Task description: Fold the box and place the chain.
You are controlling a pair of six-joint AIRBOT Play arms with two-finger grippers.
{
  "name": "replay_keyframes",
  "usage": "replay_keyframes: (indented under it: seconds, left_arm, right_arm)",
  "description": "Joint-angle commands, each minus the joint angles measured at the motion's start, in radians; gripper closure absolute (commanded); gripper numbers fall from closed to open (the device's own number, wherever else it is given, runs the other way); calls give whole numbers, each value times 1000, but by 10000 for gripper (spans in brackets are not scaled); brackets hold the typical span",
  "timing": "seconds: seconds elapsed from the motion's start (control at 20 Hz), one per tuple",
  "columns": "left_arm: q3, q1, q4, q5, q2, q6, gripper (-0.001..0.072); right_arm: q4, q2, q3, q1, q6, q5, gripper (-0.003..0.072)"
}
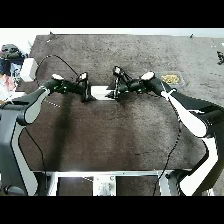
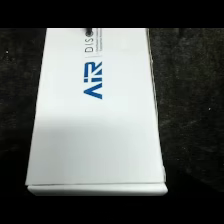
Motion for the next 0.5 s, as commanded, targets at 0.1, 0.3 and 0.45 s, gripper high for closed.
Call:
replay_keyframes:
  seconds: [0.1,0.3,0.45]
  left_arm:
    - [1,0,2,0,0,-1,251]
    - [1,0,2,0,0,0,251]
    - [1,0,2,0,0,0,251]
  right_arm:
    - [220,12,5,-38,5,28,676]
    - [224,-5,4,-35,90,28,677]
    - [194,-39,3,-32,177,29,677]
